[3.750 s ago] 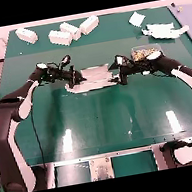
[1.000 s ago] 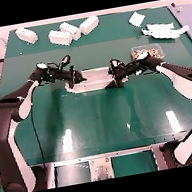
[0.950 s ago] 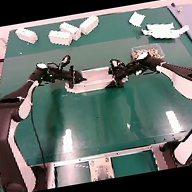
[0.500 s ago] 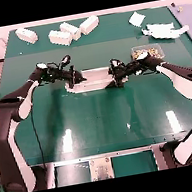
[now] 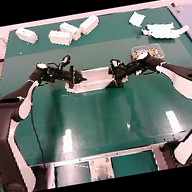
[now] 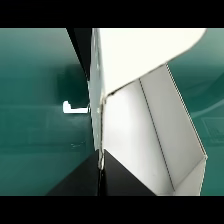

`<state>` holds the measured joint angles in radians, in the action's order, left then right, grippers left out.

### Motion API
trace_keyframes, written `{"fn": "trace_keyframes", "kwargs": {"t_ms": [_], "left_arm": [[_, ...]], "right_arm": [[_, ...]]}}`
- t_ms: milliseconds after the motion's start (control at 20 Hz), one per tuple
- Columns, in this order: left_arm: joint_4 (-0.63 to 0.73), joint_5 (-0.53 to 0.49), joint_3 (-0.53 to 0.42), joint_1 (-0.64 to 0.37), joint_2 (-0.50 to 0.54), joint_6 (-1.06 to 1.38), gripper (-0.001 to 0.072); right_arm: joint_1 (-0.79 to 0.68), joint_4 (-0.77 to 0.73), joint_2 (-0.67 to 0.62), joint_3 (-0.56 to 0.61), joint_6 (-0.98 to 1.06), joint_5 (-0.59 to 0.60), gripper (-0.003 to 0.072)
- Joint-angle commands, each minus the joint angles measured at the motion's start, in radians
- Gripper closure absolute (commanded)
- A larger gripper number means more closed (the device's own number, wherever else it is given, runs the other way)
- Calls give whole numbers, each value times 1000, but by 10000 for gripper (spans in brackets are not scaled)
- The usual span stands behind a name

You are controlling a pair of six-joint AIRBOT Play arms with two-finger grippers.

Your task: Fold the box and place the chain.

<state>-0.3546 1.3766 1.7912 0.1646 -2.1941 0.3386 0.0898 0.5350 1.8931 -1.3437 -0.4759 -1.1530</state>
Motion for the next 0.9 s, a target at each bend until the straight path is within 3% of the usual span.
{"fn": "trace_keyframes", "kwargs": {"t_ms": [0, 850], "left_arm": [[1, 0, 0, 0, 0, 0, 689], [13, 4, 0, 0, 0, -5, 689]], "right_arm": [[0, 0, 0, 0, 0, 0, 111], [0, 0, 0, 0, 0, 0, 111]]}}
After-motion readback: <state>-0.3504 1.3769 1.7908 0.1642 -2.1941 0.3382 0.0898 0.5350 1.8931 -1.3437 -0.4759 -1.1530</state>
